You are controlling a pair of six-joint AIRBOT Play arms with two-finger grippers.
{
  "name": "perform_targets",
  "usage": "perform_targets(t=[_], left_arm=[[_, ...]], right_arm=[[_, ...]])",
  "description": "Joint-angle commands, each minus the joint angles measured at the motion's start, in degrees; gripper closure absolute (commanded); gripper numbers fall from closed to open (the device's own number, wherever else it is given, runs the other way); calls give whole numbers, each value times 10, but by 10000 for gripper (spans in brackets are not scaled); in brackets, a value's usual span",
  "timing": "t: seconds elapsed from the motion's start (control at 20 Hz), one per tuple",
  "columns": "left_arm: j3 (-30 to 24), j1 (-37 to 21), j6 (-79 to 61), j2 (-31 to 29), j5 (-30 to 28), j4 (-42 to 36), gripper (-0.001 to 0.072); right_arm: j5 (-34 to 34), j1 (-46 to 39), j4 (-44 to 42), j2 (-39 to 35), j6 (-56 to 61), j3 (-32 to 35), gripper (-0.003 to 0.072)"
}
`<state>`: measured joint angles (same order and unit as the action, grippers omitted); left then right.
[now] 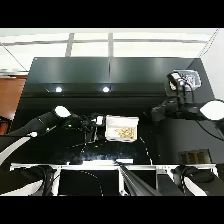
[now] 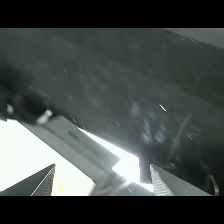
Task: Fold the box and place the chain.
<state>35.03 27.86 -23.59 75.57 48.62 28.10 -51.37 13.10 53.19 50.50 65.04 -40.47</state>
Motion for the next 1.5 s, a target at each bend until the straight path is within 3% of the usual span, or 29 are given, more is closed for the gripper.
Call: perform_targets(t=[0.0,0.15,0.25,0.5,0.8,1.45], left_arm=[[0,0,0,0,-1,2,440],[0,0,0,0,-1,2,433],[0,0,0,0,-1,1,433],[0,0,0,0,-2,1,433],[0,0,0,0,-2,1,433],[0,0,0,0,-2,1,433]], right_arm=[[57,50,-45,82,-55,-23,-28],[27,88,-66,97,-300,-28,-27],[-30,88,-51,89,-358,-51,-28],[-117,90,-19,83,-373,-54,-28],[-64,142,-21,84,-436,5,-27],[-51,165,-28,87,-420,8,-27]])
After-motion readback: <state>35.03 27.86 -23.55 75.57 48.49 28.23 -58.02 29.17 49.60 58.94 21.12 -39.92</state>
